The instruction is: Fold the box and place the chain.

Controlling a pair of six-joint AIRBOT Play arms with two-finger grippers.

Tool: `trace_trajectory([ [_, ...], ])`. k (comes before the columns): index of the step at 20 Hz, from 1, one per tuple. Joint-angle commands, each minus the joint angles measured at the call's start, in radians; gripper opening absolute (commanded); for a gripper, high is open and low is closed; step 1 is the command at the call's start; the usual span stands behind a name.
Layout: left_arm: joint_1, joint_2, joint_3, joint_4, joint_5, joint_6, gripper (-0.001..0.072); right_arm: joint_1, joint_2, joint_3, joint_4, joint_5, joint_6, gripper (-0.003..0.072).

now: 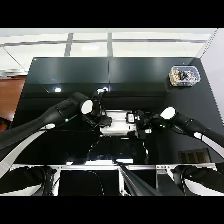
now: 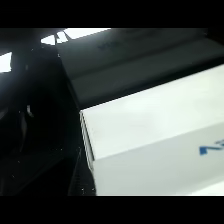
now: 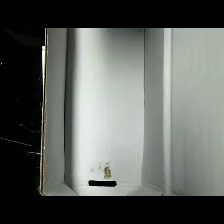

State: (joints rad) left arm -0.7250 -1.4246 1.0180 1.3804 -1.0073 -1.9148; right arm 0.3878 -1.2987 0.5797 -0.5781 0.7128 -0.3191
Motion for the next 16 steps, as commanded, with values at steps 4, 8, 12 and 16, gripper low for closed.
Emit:
trace_trajectory([
  [4,-0.042,-0.043,0.009,0.060,-0.032,-0.172,0.0276,0.000,0.000,0.000,0.000,0.000,0.000,0.0299],
  [8,-0.047,-0.051,0.022,0.093,-0.044,-0.217,0.0277,0.000,0.000,0.000,0.000,0.000,0.000,0.0299],
  [12,-0.066,-0.069,0.078,0.129,-0.082,-0.241,0.0276,0.000,0.000,0.000,0.000,0.000,0.000,0.0299],
  [16,-0.076,-0.092,0.095,0.130,-0.100,-0.272,0.0276,0.000,0.000,0.000,0.000,0.000,0.000,0.0299],
])
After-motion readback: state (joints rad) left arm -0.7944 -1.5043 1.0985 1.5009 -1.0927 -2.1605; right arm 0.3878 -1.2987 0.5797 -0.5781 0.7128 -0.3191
